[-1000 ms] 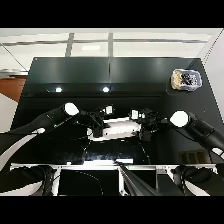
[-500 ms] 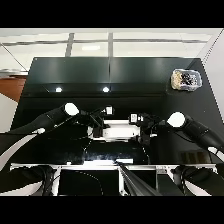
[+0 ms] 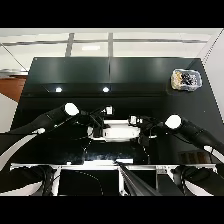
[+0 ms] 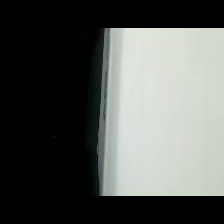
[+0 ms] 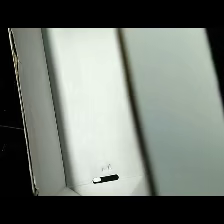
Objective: Fold the box and place the chain.
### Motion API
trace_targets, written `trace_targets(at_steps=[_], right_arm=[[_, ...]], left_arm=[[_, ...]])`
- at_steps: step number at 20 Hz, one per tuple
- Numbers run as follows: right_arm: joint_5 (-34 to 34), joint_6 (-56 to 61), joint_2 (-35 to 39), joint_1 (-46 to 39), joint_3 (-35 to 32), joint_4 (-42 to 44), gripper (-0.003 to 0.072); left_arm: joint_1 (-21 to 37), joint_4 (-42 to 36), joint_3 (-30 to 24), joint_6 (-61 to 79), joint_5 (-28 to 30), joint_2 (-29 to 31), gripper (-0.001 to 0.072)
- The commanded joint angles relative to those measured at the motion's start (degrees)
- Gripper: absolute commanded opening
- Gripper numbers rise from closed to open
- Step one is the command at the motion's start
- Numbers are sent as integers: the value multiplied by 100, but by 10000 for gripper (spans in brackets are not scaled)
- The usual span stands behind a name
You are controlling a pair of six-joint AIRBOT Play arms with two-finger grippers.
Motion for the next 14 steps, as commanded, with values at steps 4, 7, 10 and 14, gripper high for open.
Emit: trace_targets(at_steps=[4,7,10,14], right_arm=[[-55,-166,-166,2,-9,37,712],[-63,-166,-175,2,-11,37,712],[-149,-166,-175,4,-11,37,713],[-214,-164,-175,4,-11,35,712]], left_arm=[[4,-2,2,0,-2,-7,28],[4,-2,2,0,0,-7,28],[4,-2,2,0,-2,-7,28],[4,-4,2,0,-2,-7,28]])
